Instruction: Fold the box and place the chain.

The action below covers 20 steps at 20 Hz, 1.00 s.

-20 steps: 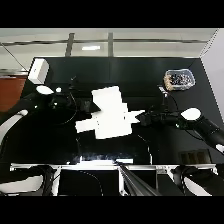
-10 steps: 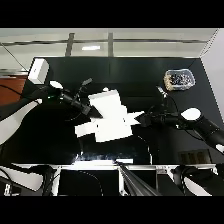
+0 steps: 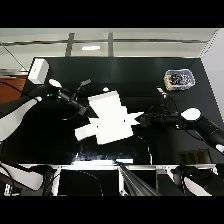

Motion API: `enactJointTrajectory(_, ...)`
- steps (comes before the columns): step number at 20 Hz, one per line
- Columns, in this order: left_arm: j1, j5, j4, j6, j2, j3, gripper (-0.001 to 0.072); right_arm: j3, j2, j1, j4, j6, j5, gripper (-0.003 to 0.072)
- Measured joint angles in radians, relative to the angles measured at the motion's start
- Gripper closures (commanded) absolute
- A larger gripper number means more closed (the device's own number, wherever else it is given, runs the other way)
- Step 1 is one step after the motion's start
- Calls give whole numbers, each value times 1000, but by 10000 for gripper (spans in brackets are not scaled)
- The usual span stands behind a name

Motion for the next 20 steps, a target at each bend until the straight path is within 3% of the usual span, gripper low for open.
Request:
enactJointTrajectory(1,-1,-3,2,0,0,0,685,0,0,0,1,0,0,657)
enactJointTrajectory(2,-1,-2,5,1,0,0,685,0,0,0,2,0,-1,404)
enactJointTrajectory(3,-1,-2,10,1,0,0,686,0,0,-2,7,4,-6,71)
enactJointTrajectory(7,-1,-2,12,3,8,2,688,55,10,-86,-66,22,103,63)
enactJointTrajectory(12,-29,39,55,11,94,2,690,257,36,-325,-293,48,354,63)
enactJointTrajectory(16,-108,195,111,48,224,-48,690,346,42,-442,-379,89,405,63)
enactJointTrajectory(20,-202,386,146,133,345,-160,686,370,43,-471,-420,100,408,63)
